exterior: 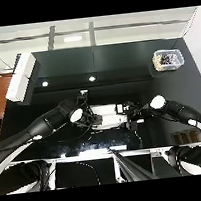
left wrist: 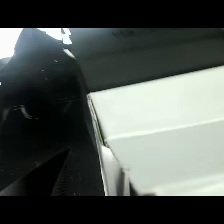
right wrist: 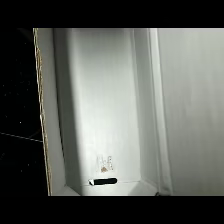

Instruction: Fold the box and place the chain.

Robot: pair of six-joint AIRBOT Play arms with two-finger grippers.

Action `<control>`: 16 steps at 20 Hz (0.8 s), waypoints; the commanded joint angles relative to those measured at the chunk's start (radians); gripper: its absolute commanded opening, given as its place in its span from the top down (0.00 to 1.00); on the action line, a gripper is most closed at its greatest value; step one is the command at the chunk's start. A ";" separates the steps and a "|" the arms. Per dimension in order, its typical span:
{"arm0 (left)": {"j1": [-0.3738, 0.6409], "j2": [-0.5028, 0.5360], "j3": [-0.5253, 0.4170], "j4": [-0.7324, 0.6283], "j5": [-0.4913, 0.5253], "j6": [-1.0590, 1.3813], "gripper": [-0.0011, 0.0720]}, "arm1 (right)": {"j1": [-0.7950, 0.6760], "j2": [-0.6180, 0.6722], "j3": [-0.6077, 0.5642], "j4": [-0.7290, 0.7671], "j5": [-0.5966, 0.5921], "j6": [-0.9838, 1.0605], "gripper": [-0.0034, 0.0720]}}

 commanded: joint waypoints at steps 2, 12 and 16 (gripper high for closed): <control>-0.024 -0.025 0.031 0.076 -0.006 -0.158 0.43 | 0.000 0.000 0.000 0.000 0.000 0.000 0.37; -0.061 -0.109 0.107 0.077 -0.063 -0.173 0.45 | 0.000 0.000 0.000 0.000 0.000 0.000 0.37; -0.061 -0.110 0.107 0.078 -0.064 -0.191 0.74 | 0.000 0.000 0.000 0.000 0.000 0.000 0.37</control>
